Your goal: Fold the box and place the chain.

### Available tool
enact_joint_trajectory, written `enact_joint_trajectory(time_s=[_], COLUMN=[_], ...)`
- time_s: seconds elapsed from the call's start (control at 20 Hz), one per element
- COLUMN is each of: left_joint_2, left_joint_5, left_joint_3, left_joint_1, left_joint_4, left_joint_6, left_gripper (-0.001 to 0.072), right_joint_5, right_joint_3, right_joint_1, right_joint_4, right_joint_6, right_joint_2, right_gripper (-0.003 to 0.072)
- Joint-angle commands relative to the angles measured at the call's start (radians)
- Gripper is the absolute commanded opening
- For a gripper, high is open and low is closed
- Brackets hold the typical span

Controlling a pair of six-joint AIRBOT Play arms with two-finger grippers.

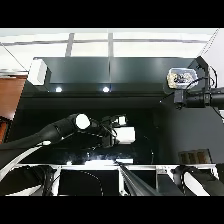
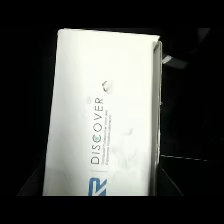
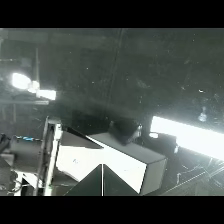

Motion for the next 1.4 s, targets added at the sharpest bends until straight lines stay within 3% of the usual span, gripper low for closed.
enact_joint_trajectory(time_s=[0.0, 0.25, 0.3, 0.35, 0.4, 0.45, 0.6, 0.8, 0.9, 1.0, 1.2, 1.35], left_joint_2=[-0.022, -0.047, -0.048, -0.046, -0.04, -0.032, 0.033, 0.134, 0.165, 0.175, 0.175, 0.144], left_joint_5=[0.104, 0.093, 0.094, 0.093, 0.083, 0.057, -0.046, -0.311, -0.452, -0.521, -0.465, -0.341], left_joint_3=[0.0, 0.0, 0.0, 0.002, 0.006, 0.013, 0.018, 0.017, 0.017, 0.017, 0.023, 0.072], left_joint_1=[-0.054, -0.068, -0.068, -0.064, -0.056, -0.041, 0.057, 0.308, 0.504, 0.723, 1.183, 1.363], left_joint_4=[-0.001, -0.029, -0.029, -0.029, -0.021, -0.002, 0.09, 0.392, 0.503, 0.526, 0.516, 0.425], left_joint_6=[-0.023, -0.022, -0.022, -0.023, -0.023, -0.024, -0.188, -0.442, -0.552, -0.6, -0.643, -0.63], left_gripper=[0.0709, 0.0704, 0.0672, 0.0537, 0.0318, 0.028, 0.028, 0.0284, 0.0284, 0.0285, 0.0284, 0.0291], right_joint_5=[0.0, -0.004, -0.003, -0.002, -0.001, 0.0, 0.005, 0.002, -0.001, -0.011, -0.027, -0.042], right_joint_3=[0.0, 0.0, 0.0, 0.0, 0.0, 0.0, 0.0, 0.0, 0.0, 0.0, 0.0, 0.0], right_joint_1=[0.0, 0.0, 0.0, 0.0, 0.0, 0.0, 0.0, 0.0, 0.0, 0.0, 0.0, 0.0], right_joint_4=[0.0, 0.0, 0.0, 0.0, 0.0, 0.0, 0.0, 0.0, -0.001, -0.007, -0.008, -0.008], right_joint_6=[0.0, 0.0, 0.0, 0.0, 0.002, 0.003, 0.003, 0.003, 0.003, 0.003, 0.003, 0.003], right_joint_2=[0.001, 0.001, 0.001, 0.001, 0.001, 0.001, 0.001, 0.001, 0.001, 0.001, 0.001, 0.001], right_gripper=[0.0008, 0.0008, 0.0008, 0.0008, 0.0008, 0.0008, 0.0008, 0.0008, 0.0008, 0.0008, 0.0008, 0.0007])
